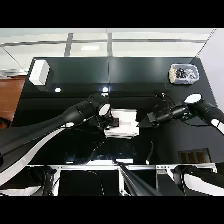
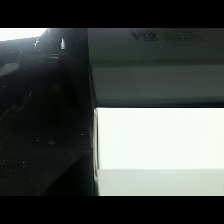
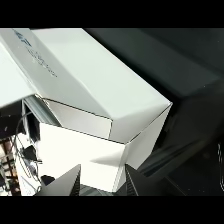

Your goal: Fold the box and place the chain.

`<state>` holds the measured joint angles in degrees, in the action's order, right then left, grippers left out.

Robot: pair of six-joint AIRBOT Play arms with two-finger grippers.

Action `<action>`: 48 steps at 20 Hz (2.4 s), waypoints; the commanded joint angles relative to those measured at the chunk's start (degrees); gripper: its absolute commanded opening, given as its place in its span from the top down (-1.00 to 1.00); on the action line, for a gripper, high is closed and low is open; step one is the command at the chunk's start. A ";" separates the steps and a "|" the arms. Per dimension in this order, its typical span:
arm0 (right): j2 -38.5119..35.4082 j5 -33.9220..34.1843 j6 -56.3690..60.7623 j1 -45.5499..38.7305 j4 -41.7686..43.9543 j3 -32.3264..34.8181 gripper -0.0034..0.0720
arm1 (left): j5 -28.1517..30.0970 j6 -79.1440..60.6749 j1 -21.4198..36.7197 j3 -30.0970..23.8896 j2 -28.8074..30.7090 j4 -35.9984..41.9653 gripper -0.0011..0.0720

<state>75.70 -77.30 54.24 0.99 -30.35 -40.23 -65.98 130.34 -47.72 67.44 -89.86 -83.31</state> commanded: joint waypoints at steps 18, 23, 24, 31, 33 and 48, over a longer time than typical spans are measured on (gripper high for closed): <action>-0.02 17.62 31.47 23.08 -25.64 -7.61 -0.16 | 1.40 -0.02 0.00 0.02 -0.04 0.02 0.90; -0.02 18.91 42.62 26.18 -34.88 -7.61 -0.16 | 1.38 -0.02 0.00 0.02 -0.04 0.04 0.90; -0.02 19.08 45.22 27.26 -36.92 -7.61 -0.15 | 1.38 -0.02 0.00 0.02 -0.04 0.02 0.90; 0.15 17.14 62.34 35.54 -52.46 -12.55 -0.15 | 1.36 -0.02 0.00 0.02 -0.04 0.02 0.90; 0.15 16.63 67.08 36.98 -53.83 -13.42 -0.15 | 1.29 -0.02 0.00 0.02 -0.04 0.04 0.90; 1.68 13.75 72.22 38.66 -51.12 -13.38 0.26 | 1.42 -0.02 0.00 0.02 -0.04 0.04 0.90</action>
<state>77.08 -63.11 126.13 39.59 -81.69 -53.56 -64.64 130.30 -47.72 67.44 -89.86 -83.26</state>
